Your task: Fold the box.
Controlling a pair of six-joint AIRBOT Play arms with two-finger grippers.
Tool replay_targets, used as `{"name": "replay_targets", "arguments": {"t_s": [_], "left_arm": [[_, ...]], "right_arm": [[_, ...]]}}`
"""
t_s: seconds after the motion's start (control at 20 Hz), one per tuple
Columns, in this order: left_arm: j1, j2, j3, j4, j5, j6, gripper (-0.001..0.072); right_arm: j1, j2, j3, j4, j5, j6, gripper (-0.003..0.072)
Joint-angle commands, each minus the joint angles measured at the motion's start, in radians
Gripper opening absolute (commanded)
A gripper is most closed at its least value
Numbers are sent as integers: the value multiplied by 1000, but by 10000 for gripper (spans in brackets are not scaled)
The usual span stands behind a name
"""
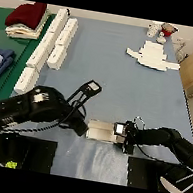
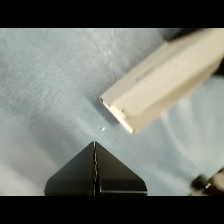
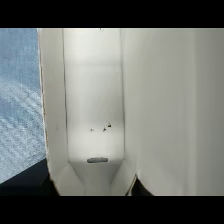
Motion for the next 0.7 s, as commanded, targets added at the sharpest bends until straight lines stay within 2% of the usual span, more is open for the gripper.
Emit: {"name": "replay_targets", "arguments": {"t_s": [0.0, 0.05, 0.1, 0.25, 0.4, 0.55, 0.65], "left_arm": [[157, 153, -153, -240, 53, 686, 137], [207, 180, -197, -310, 90, 837, 569], [253, 198, -243, -377, 145, 940, 692], [349, 198, -371, -552, 289, 1209, 691], [377, 149, -472, -697, 419, 1490, 691], [377, 75, -507, -867, 460, 1788, 691], [377, 17, -507, -956, 473, 1894, 691]], "right_arm": [[1, 0, 1, 0, 0, 0, 545], [1, 0, 1, 0, 0, 0, 545], [1, 0, 1, 0, 0, 0, 545], [1, 0, 1, 0, 0, 0, 545], [1, 0, 1, 0, 0, 0, 546], [1, 0, 1, 0, 0, 0, 545], [1, 0, 1, 0, 0, 0, 545]]}}
